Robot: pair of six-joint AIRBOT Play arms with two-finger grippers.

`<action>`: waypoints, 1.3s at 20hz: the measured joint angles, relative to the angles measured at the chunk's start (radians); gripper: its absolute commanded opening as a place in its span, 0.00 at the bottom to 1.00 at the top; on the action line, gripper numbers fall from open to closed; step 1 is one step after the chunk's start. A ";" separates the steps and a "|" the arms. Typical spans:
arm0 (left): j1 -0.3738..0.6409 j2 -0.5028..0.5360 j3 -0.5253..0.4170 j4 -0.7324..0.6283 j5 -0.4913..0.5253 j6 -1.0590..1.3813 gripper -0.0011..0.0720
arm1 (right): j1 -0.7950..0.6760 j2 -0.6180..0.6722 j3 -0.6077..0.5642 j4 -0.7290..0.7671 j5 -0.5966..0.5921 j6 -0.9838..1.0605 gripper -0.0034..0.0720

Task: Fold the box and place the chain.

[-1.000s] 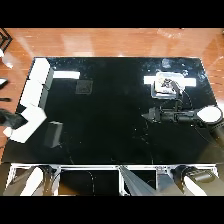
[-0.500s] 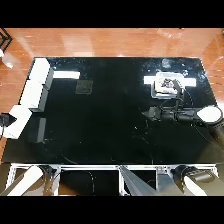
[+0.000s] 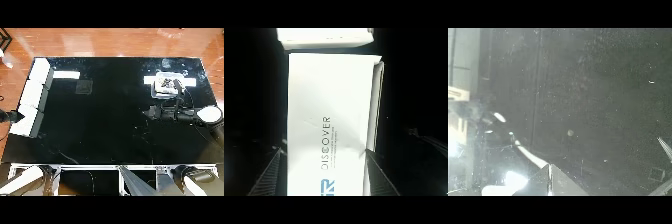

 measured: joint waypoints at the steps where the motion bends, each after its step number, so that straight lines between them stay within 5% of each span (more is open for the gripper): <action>1: -0.003 0.004 0.018 0.003 -0.001 -0.032 0.89 | 0.000 0.000 0.002 -0.002 0.000 0.003 0.08; 5: -0.030 0.055 0.146 -0.006 -0.074 -0.179 0.80 | -0.006 0.000 0.089 -0.075 0.006 0.003 0.08; 6: -0.040 0.075 0.183 -0.017 -0.095 -0.237 0.48 | -0.016 0.000 0.134 -0.107 0.021 0.003 0.08; 7: -0.052 0.094 0.217 -0.031 -0.118 -0.299 0.05 | -0.031 0.000 0.183 -0.135 0.036 0.003 0.08; 14: -0.289 0.272 0.320 -0.197 -0.193 -0.576 0.04 | -0.240 0.025 0.440 -0.323 0.282 0.045 0.08; 21: -0.800 0.511 0.034 0.057 -0.042 -0.918 0.04 | -0.315 0.147 0.266 -0.477 0.286 0.125 0.08; 26: -0.991 0.560 -0.106 0.216 0.025 -1.073 0.04 | -0.323 0.187 0.188 -0.615 0.243 0.172 0.08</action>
